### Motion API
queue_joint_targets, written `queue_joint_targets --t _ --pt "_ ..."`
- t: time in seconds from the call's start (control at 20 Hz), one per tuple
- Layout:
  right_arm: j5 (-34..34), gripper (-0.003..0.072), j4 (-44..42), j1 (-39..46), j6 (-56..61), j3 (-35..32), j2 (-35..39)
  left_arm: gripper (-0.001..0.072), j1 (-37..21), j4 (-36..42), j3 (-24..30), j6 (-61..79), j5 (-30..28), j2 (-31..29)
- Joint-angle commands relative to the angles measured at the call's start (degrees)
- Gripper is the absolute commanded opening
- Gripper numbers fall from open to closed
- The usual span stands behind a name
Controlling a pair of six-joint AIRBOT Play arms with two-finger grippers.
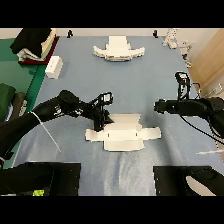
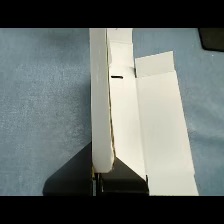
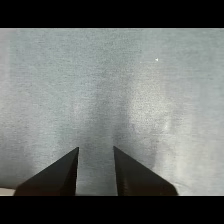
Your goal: Fold the box.
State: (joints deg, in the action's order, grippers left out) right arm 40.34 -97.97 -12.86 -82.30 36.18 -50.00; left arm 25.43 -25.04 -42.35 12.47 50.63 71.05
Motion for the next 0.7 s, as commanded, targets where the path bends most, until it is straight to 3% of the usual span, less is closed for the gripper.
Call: queue_joint_targets --t 0.0,0.65 --pt "0.0 0.0348 -0.9 0.0 0.0 0.0 0.0 0.0013 -0.1 -0.9 -0.1 -0.5 0.6 0.2" --pt "0.0 0.0348 -1.5 0.0 0.0 0.0 0.0 0.0013 -0.1 -1.2 2.8 -0.5 4.3 2.0"
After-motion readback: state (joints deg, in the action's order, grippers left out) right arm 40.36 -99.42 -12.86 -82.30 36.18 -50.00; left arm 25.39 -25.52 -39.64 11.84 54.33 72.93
